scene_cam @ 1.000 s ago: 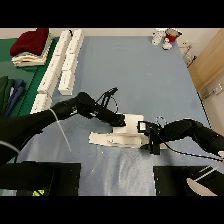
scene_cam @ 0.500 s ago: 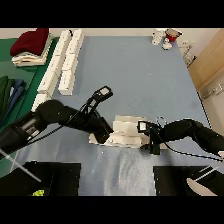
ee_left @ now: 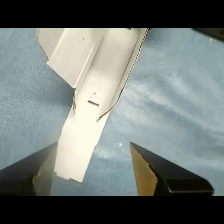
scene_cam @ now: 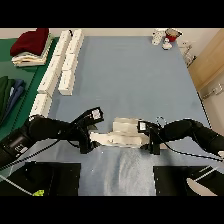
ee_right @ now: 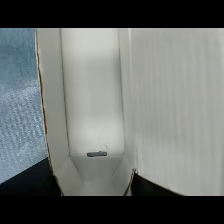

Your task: Fold the box.

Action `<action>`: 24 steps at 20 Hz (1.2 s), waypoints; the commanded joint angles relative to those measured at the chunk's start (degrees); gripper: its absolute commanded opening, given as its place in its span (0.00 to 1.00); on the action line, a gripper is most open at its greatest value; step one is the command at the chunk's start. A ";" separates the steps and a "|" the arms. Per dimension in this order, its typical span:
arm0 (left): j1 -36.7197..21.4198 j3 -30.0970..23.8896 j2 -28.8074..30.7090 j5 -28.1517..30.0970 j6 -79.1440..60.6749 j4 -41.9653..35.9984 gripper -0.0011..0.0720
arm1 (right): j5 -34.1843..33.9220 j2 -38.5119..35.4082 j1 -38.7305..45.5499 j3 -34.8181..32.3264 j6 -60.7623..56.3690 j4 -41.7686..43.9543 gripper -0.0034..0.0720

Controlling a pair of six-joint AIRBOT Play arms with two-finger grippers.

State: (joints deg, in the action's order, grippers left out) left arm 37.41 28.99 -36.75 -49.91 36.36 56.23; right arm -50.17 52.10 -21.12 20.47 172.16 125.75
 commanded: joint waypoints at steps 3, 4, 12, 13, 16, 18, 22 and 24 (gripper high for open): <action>-1.20 -5.44 -4.63 5.55 -21.05 -5.51 0.97 | 0.00 -0.02 0.02 0.00 -0.02 0.02 0.77; -1.20 -5.75 -6.51 7.02 -24.76 -7.58 0.97 | 0.02 -0.02 0.02 0.00 -0.02 0.02 0.77; 0.11 -5.66 -18.16 15.50 -50.73 -25.20 0.97 | 0.02 -0.02 0.02 0.00 -0.02 0.02 0.77; 0.55 -5.64 -18.88 16.31 -52.06 -26.12 0.97 | 0.00 -0.02 0.02 0.00 -0.02 0.02 0.77; 0.83 -5.66 -19.91 18.08 -52.17 -26.45 0.97 | 0.00 -0.02 0.02 0.00 -0.02 0.02 0.77; 0.85 -5.64 -19.89 18.08 -52.19 -26.80 0.76 | 0.02 -0.02 0.02 0.00 -0.02 0.02 0.77; 0.85 -5.64 -20.00 16.41 -52.39 -28.44 0.49 | 0.00 -0.02 0.02 0.00 -0.02 0.02 0.77; 0.85 -5.64 -20.52 16.44 -56.63 -32.11 0.49 | 0.02 -0.02 0.02 0.00 -0.02 0.02 0.77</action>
State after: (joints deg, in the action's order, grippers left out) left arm 38.22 23.35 -56.80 -33.06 -16.47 27.97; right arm -50.17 52.10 -21.12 20.47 172.16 125.75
